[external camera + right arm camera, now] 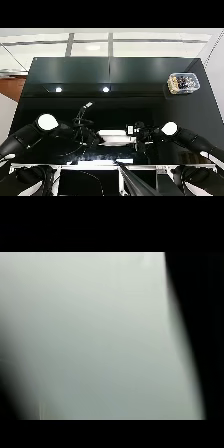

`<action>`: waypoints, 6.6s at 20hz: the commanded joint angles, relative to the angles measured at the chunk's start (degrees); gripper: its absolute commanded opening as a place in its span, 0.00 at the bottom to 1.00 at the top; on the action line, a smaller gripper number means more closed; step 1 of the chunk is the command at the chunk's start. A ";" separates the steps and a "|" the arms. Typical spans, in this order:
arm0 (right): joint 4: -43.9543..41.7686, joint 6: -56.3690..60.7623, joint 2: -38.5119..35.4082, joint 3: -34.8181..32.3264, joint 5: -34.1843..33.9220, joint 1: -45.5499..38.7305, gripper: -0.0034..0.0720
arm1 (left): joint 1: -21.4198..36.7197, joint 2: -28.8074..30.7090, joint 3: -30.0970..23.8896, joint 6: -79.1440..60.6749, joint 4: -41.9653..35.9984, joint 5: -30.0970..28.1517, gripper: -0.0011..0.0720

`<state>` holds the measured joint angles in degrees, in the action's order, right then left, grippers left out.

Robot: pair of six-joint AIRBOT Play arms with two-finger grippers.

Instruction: Fold the box and place the chain.

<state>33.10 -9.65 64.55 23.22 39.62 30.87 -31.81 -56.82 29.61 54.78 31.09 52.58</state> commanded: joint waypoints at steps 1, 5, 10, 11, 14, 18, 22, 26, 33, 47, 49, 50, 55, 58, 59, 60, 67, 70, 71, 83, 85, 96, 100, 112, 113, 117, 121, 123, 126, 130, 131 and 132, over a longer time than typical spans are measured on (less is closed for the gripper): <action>0.00 0.02 0.00 -0.04 0.02 -0.04 0.69 | -2.54 0.02 -1.53 -2.14 -10.80 -14.75 0.06; 0.00 0.02 0.00 -0.02 0.02 -0.04 0.69 | -5.31 0.02 -1.53 -2.23 -11.50 -24.79 0.06; 0.00 0.00 0.00 -0.04 0.00 -0.04 0.69 | -7.45 -2.14 -1.53 -2.25 -11.89 -32.87 0.06; 0.00 0.00 0.00 -0.04 0.02 -0.04 0.69 | -7.69 -3.26 -1.53 -2.27 -11.89 -32.87 0.06; 0.00 0.02 0.00 -0.04 0.00 -0.04 0.69 | -8.66 -6.21 -1.53 -2.56 -11.85 -33.05 0.06; 0.00 0.02 0.00 -0.04 0.00 -0.04 0.69 | -9.51 -8.72 -1.51 -2.60 -11.61 -33.00 0.06; 0.00 0.00 0.00 -0.04 0.00 -0.04 0.69 | -8.04 -7.15 -1.46 -5.55 -11.47 -32.61 0.06; 0.00 0.02 0.00 -0.04 0.02 -0.04 0.69 | -3.17 -1.57 -1.44 -5.51 -3.48 -24.74 0.06; 0.00 0.00 0.00 -0.04 0.02 -0.04 0.69 | 17.20 6.45 -1.46 -5.40 12.72 2.10 0.07; 0.00 0.00 0.00 -0.04 0.02 -0.04 0.69 | 12.04 6.40 -1.51 -43.08 23.63 5.55 0.97; 0.00 0.02 0.00 -0.04 0.02 -0.04 0.69 | 7.37 6.23 -1.51 -43.01 23.47 -2.32 0.97; 0.00 0.02 0.00 -0.04 0.02 -0.04 0.69 | 5.09 5.90 -1.51 -42.99 23.41 -5.18 0.96; 0.00 0.00 0.00 -0.04 0.00 -0.04 0.69 | -0.81 0.17 -1.51 -42.71 23.45 -6.12 0.96; 0.00 0.02 0.00 -0.04 0.00 -0.04 0.69 | -2.62 -2.12 -1.51 -42.71 21.22 -9.49 0.96; 0.00 0.00 0.00 -0.04 0.00 -0.04 0.69 | -3.26 -2.75 -1.51 -42.73 19.98 -11.17 0.96; 0.00 0.00 0.00 -0.04 0.02 -0.04 0.69 | -3.80 -3.39 -1.51 -42.73 18.43 -12.66 0.96; 0.00 0.02 0.00 -0.04 0.00 -0.04 0.69 | -4.46 -4.24 -1.51 -42.75 16.41 -11.45 0.38; 0.00 0.00 0.00 -0.04 0.00 -0.04 0.69 | -4.46 -4.24 -1.51 -42.75 16.22 -11.43 0.38; 0.00 0.00 0.00 -0.04 0.00 -0.04 0.69 | -4.46 -4.24 -1.51 -42.75 16.09 -11.45 0.34; 0.00 0.02 0.00 -0.04 0.00 -0.04 0.69 | -5.62 -6.16 -1.51 -42.82 9.57 -13.68 0.14; 0.00 0.02 0.00 -0.04 0.00 -0.04 0.69 | -6.62 -7.21 -1.51 -43.04 8.61 -14.12 0.14; 0.00 0.02 0.00 -0.04 0.00 -0.04 0.69 | -8.15 -7.93 -1.51 -43.01 8.63 -15.54 0.33; 0.00 0.02 0.00 -0.04 0.00 -0.04 0.69 | -8.15 -7.93 -1.51 -43.01 8.68 -15.58 0.42; 0.00 0.02 0.00 -0.04 0.00 -0.04 0.69 | -7.43 -6.12 -1.46 -42.38 8.98 -15.72 0.06; 0.00 0.00 0.00 -0.02 0.00 -0.04 0.69 | -6.58 -5.01 -1.46 -42.07 8.98 -15.47 0.06; 0.00 0.00 0.00 -0.04 0.00 -0.04 0.69 | 1.46 1.49 -1.46 -34.80 13.90 -10.27 0.06; 0.00 0.02 0.00 -0.04 0.00 -0.04 0.69 | 14.64 6.75 -1.46 -24.35 20.09 1.77 0.06; 0.00 0.02 0.00 -0.02 0.00 -0.04 0.69 | 21.86 7.48 -1.46 -14.36 21.07 5.38 0.06; 0.00 0.00 0.00 -0.04 0.00 -0.04 0.69 | 30.03 6.97 -1.70 -7.61 20.94 11.39 0.06; -0.02 0.02 0.00 -0.04 0.00 -0.04 0.69 | 36.98 6.23 -8.22 12.41 21.22 7.61 0.06; -0.02 0.02 0.00 -0.04 0.00 -0.04 0.69 | 38.07 5.99 -9.92 14.73 19.50 7.54 0.06; -0.02 0.02 0.00 -0.04 0.00 -0.04 0.69 | 38.56 5.70 -11.52 14.69 17.40 7.93 0.06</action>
<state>33.10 -9.63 64.55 23.22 39.62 30.87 2.83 -50.63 22.06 59.42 51.55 60.23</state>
